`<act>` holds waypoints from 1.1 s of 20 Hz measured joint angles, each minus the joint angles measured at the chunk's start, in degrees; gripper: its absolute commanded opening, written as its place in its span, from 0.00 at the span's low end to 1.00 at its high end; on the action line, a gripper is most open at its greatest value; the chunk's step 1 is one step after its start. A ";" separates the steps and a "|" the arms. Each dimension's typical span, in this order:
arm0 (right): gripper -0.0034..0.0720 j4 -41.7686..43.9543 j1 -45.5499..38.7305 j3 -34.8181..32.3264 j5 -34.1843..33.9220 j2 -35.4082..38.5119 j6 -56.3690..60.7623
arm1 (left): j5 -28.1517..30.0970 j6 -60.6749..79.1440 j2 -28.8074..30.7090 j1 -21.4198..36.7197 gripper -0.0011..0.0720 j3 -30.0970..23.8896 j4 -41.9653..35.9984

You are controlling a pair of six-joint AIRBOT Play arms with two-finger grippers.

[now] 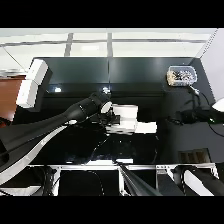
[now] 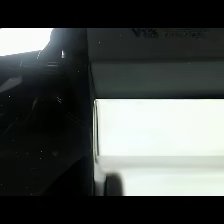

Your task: Fold the box and place the chain.

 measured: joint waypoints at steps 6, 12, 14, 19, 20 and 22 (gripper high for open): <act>0.08 9.20 -0.63 -10.19 -2.95 -5.05 0.98 | 0.13 0.07 0.00 0.00 0.05 0.00 0.02; 0.08 27.04 9.33 -11.28 -5.92 -12.46 -10.82 | 0.13 0.04 0.00 0.00 0.05 0.00 0.02; 0.58 29.24 10.58 -9.01 -5.66 -13.27 -14.01 | 0.13 0.04 0.00 0.00 0.05 0.00 0.02; 0.64 28.46 12.20 -2.78 -1.01 -13.97 -17.03 | 0.09 0.04 0.00 0.00 0.05 0.00 0.02; 0.64 28.39 12.74 -2.10 -0.24 -14.03 -17.14 | 0.09 0.04 0.02 0.00 0.05 0.00 0.02; 0.64 28.15 14.32 -1.27 0.39 -14.08 -16.85 | 0.11 0.02 0.00 0.00 0.05 0.00 0.02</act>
